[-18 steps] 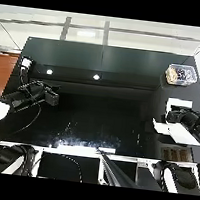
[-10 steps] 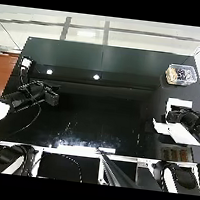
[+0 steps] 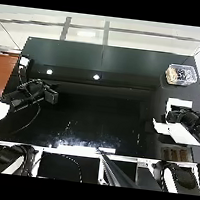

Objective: Fold the box and place the chain.

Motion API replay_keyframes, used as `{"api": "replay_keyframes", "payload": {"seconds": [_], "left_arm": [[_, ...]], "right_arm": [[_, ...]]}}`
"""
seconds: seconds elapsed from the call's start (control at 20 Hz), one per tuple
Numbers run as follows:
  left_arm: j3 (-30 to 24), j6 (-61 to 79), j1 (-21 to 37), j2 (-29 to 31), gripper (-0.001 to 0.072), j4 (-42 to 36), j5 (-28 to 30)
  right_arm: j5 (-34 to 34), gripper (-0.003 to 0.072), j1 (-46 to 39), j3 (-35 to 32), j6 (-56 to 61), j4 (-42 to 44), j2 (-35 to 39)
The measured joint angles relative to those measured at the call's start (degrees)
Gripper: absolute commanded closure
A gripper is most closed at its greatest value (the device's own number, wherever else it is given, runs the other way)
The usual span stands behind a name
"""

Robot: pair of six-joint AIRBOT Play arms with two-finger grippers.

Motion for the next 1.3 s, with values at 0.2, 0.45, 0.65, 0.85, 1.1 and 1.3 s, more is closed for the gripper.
{"api": "replay_keyframes", "payload": {"seconds": [0.2, 0.45, 0.65, 0.85, 1.1, 1.3], "left_arm": [[0.0, 0.0, 0.0, -1.2, 0.0006, -2.8, 5.8], [0.0, 0.0, -2.8, -4.7, 0.0006, -7.1, 10.9], [0.0, -0.1, -5.9, -6.4, 0.0005, -8.2, 12.5], [0.0, -0.3, -7.1, -6.9, 0.0006, -8.4, 14.0], [0.0, -0.4, -7.4, -7.0, 0.0006, -8.6, 15.5], [0.0, -0.3, -7.5, -7.0, 0.0006, -8.6, 15.9]], "right_arm": [[-5.3, 0.018, 0.0, 0.0, 0.0, 1.8, 0.0], [-10.1, 0.0074, -0.1, 0.3, 0.8, 7.9, -0.7], [-11.3, 0.0073, -3.3, 6.0, 8.4, 7.2, -7.1], [-4.1, -0.002, -11.6, 22.1, 11.4, 2.2, -24.0], [11.3, -0.002, -24.4, 42.9, 13.3, -1.6, -46.1], [21.7, -0.0016, -36.8, 52.5, 18.2, -5.1, -56.0]]}}
